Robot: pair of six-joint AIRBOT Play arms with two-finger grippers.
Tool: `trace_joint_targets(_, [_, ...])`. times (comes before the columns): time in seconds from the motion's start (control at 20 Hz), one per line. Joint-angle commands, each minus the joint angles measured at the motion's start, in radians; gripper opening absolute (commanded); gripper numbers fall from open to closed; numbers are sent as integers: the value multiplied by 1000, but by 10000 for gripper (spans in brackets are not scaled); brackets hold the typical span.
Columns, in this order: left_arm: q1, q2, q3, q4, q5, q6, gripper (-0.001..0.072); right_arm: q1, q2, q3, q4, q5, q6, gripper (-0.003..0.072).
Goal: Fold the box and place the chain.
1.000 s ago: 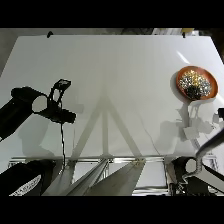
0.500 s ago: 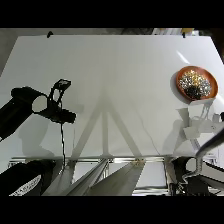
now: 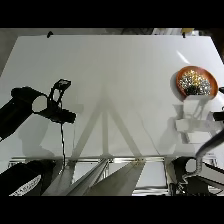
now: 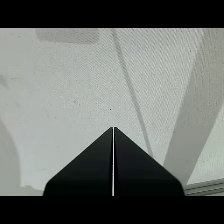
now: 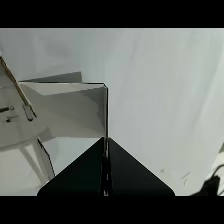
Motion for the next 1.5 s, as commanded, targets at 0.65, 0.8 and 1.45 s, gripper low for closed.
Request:
trace_joint_targets(0.65, [0,0,0,-3,116,6,11,639,495,-311,856,-70,26,15])
trace_joint_targets(0.8, [0,-7,0,-121,255,211,366,733,494,-311,857,-98,56,16])
trace_joint_targets(1.45, [3,-355,0,-1163,359,1344,574,785,494,-311,861,-118,55,16])
